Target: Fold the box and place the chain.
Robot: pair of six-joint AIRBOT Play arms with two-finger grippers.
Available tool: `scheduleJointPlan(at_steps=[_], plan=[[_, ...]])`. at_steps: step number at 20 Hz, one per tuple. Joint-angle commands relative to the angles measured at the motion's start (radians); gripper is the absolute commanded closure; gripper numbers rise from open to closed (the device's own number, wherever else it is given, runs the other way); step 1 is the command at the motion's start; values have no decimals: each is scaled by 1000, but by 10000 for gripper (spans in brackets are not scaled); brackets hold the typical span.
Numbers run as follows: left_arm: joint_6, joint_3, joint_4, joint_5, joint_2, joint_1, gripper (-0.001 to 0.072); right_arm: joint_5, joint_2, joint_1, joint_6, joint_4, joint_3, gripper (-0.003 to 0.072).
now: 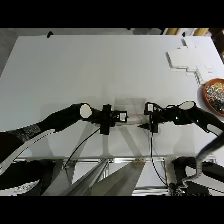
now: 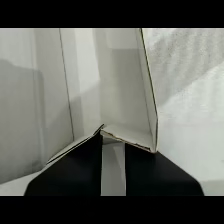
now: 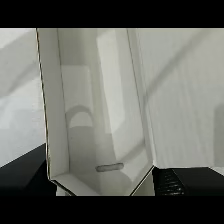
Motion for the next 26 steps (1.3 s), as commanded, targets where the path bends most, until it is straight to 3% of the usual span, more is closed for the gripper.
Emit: scheduleJointPlan(at_steps=[1, 3, 9, 14, 17, 22, 26], plan=[[24, 0, -26, 20, -4, -4, 480, -1, 0, 0, 0, 1, 0, 246], [24, 0, -29, 26, -4, -4, 280, -1, 0, 0, 0, 1, 0, 246], [24, 0, -28, 35, -4, -4, 204, -1, 0, 0, 0, 1, 0, 246], [23, 0, -24, 35, 0, 0, 205, -1, 0, 0, 0, 1, 0, 246], [17, 0, -24, 32, 0, 2, 336, -1, 0, 0, 0, 1, 0, 246], [-18, 3, -26, 15, 27, 36, 342, -1, 0, 0, 0, 1, 0, 246], [-176, 64, 11, -42, 23, 68, 335, -1, 0, 0, 0, 1, 0, 246]])
